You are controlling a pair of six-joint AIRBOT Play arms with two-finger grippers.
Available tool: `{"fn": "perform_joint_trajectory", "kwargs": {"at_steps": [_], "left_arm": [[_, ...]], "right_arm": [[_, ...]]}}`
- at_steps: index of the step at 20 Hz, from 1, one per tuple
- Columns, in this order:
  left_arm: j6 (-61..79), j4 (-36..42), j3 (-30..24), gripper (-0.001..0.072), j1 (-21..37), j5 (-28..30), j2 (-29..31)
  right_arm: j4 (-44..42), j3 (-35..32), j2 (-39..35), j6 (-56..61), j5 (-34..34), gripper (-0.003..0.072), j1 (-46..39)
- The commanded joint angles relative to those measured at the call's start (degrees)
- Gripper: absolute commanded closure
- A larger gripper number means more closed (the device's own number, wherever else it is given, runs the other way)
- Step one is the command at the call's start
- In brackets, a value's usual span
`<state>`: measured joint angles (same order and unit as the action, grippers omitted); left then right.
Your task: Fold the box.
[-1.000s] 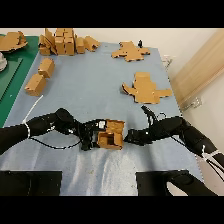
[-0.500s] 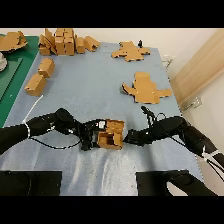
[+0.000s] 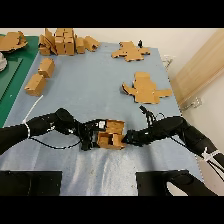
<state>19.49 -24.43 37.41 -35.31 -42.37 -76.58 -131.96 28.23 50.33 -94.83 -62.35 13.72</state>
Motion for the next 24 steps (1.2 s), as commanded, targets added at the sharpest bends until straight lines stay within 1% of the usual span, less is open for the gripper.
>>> {"fn": "perform_joint_trajectory", "kwargs": {"at_steps": [1, 4, 5, 6, 9, 11, 15, 20, 24], "left_arm": [[0.0, 0.0, 0.0, 0.0306, 0.0, 0.0, 0.0], [0.0, 0.0, 0.0, 0.0306, 0.0, 0.0, 0.0], [0.0, 0.0, 0.0, 0.0306, 0.0, 0.0, 0.0], [0.0, 0.0, 0.0, 0.0306, 0.0, 0.0, 0.0], [0.0, 0.0, 0.0, 0.0306, 0.0, 0.0, 0.0], [0.0, 0.0, 0.0, 0.0306, 0.0, 0.0, 0.0], [0.0, 0.0, 0.0, 0.0306, 0.0, 0.0, 0.0], [0.0, 0.0, 0.0, 0.0306, 0.0, 0.0, 0.0], [0.0, 0.0, 0.0, 0.0306, 0.0, 0.0, 0.0]], "right_arm": [[0.5, 0.0, 0.0, -0.3, 0.9, 0.0389, 0.3], [3.1, 0.1, 0.2, 1.0, 6.8, 0.0389, 5.4], [5.8, 0.6, 0.5, 4.3, 8.7, 0.0389, 7.7], [11.1, 1.5, 0.9, 10.4, 9.6, 0.0389, 10.3], [28.7, 5.8, 2.9, 27.9, 6.9, 0.0389, 17.7], [35.0, 8.3, 4.1, 34.4, 6.3, 0.0389, 22.3], [39.7, 12.1, 7.8, 42.9, 4.3, 0.0389, 27.9], [41.4, 15.5, 14.1, 50.5, 2.5, 0.0389, 33.0], [43.9, 16.9, 18.6, 58.5, -2.5, 0.0389, 34.6]]}}
